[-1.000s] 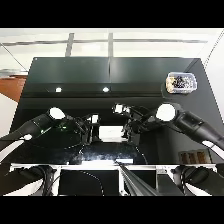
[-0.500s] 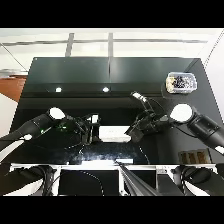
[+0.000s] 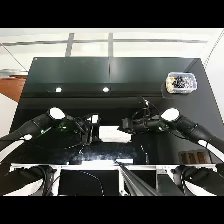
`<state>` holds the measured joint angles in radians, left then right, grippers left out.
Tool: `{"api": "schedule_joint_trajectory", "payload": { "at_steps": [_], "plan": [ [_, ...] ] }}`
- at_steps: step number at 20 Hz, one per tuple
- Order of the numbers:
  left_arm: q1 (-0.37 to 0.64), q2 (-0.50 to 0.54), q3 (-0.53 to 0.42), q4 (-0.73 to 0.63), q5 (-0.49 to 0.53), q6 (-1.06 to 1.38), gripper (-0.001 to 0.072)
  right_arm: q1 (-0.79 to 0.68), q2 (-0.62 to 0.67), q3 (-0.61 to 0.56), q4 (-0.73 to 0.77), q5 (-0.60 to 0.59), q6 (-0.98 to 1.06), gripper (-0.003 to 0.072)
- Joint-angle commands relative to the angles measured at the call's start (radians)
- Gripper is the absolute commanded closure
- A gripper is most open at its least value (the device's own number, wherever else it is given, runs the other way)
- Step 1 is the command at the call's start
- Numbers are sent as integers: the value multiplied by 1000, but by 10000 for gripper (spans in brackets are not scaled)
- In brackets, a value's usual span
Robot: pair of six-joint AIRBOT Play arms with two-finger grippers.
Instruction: Fold the box and place the chain.
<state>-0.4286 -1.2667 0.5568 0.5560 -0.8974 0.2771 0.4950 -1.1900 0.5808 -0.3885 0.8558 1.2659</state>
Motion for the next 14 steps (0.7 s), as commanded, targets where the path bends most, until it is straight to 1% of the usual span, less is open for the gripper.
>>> {"api": "schedule_joint_trajectory", "payload": {
  "at_steps": [1, 10, 12, 14],
  "plan": [
    [-1, -1, 1, 0, 0, 0, 242, 6, -39, -5, -43, -27, 49, 638],
    [-1, -1, 1, 0, 0, 0, 242, 43, -42, -5, -62, -41, 48, 638],
    [-1, -1, 1, 0, 0, 0, 242, 40, -39, -2, -59, -29, 42, 637],
    [-1, -1, 1, 0, -1, 0, 242, 23, -16, 15, -58, 14, 20, 638]
  ]
}}
